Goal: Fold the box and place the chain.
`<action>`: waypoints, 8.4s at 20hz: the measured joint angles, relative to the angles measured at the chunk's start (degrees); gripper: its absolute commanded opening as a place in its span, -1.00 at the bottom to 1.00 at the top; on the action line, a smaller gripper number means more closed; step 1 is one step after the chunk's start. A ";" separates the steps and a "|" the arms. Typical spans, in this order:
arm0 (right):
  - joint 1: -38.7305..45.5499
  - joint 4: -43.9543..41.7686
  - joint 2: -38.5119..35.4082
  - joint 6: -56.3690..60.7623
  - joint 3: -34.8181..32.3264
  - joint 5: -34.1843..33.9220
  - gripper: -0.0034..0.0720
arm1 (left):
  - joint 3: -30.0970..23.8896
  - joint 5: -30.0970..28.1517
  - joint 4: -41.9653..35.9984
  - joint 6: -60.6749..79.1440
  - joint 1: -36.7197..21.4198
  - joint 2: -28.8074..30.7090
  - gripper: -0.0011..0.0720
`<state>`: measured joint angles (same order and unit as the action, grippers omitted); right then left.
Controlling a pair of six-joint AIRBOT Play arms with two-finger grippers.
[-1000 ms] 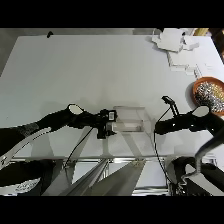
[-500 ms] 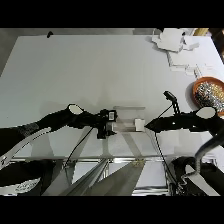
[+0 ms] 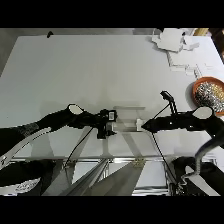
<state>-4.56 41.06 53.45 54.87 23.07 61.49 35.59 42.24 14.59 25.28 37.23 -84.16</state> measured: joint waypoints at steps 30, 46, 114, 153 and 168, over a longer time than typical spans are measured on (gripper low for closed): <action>-35.54 42.73 12.63 71.76 14.67 -10.27 0.09 | 0.00 0.00 0.00 0.00 0.00 0.00 -0.06; -39.50 45.33 15.98 73.81 14.75 -9.53 -0.53 | 0.00 0.11 0.07 0.02 -0.04 0.02 -0.06; 17.97 59.80 -1.51 34.64 15.87 -18.69 -0.13 | 0.00 -0.02 -0.02 -0.02 0.00 0.00 -0.06; 32.22 51.67 19.50 26.51 15.93 -34.14 -0.43 | 0.00 0.00 -0.02 -0.02 0.00 0.00 -0.06; 32.22 47.19 4.04 23.47 15.87 -24.83 -0.85 | 0.00 0.00 -0.02 0.00 0.00 0.00 -0.06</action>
<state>27.66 88.25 57.49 78.35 38.94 36.67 35.59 42.24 14.57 25.28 37.23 -84.16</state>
